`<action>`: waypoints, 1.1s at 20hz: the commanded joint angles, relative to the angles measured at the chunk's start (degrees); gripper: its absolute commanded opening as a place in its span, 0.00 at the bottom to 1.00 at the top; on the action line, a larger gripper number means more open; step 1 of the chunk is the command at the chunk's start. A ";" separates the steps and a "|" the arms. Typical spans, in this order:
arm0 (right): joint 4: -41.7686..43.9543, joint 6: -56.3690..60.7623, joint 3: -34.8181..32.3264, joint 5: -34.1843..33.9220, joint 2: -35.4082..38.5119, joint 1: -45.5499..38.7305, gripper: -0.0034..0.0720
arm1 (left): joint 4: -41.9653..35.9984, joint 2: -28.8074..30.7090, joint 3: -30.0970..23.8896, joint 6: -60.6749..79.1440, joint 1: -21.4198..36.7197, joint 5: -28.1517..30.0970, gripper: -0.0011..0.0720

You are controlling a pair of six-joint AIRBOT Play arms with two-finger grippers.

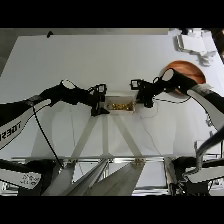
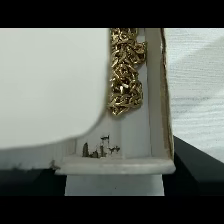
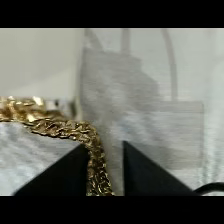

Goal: Fold the box and place the chain.

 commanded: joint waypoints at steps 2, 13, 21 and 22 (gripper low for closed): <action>-7.98 4.66 -1.14 0.66 0.00 1.68 0.07 | 0.02 -0.04 -0.02 0.02 0.02 0.02 0.12; -7.39 15.47 -1.11 4.94 22.10 3.37 0.06 | 0.00 -0.04 -0.02 0.02 0.02 0.02 0.12; 6.40 20.17 0.28 -1.29 27.96 10.67 0.06 | 0.00 -0.04 -0.02 0.02 0.02 0.00 0.12; 8.66 20.17 0.48 -4.04 27.96 11.30 0.06 | 0.00 -0.04 -0.02 0.02 0.02 0.04 0.12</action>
